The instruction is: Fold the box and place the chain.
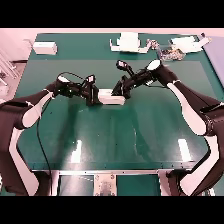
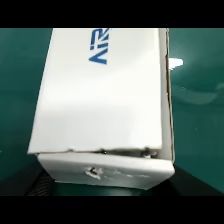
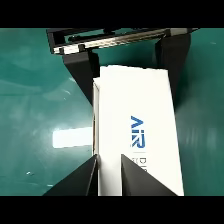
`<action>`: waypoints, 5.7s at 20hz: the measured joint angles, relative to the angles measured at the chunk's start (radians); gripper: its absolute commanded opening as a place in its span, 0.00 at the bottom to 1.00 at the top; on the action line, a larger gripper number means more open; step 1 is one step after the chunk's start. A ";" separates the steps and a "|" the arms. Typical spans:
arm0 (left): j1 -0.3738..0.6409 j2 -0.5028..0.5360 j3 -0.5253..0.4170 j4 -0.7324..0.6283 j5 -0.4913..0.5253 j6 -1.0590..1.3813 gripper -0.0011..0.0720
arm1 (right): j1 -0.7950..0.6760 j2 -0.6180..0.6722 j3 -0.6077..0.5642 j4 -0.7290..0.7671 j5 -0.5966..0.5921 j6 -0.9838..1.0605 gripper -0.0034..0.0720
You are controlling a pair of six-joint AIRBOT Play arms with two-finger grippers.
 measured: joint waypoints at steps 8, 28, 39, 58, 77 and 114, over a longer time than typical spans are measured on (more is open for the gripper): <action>-0.001 0.000 0.000 0.000 -0.001 0.002 0.48 | -0.016 0.001 -0.108 0.098 -0.022 -0.089 0.07; 0.001 0.001 0.000 -0.004 0.005 -0.003 0.48 | -0.128 0.505 -0.297 0.285 -0.138 0.020 0.06; 0.025 0.050 0.005 -0.021 0.024 -0.112 0.03 | -0.248 0.732 -0.640 0.262 -0.236 0.108 0.06; 0.632 0.501 -0.208 0.130 0.571 -0.568 0.03 | -0.230 0.790 -0.671 0.270 -0.242 0.196 0.06; 0.684 0.340 -0.265 -0.021 0.636 -0.411 1.00 | -0.149 0.790 -0.702 0.282 -0.290 0.232 0.17; 0.315 1.315 -1.376 -0.810 0.578 0.145 0.04 | -0.149 1.500 -1.445 0.191 -0.910 0.340 0.06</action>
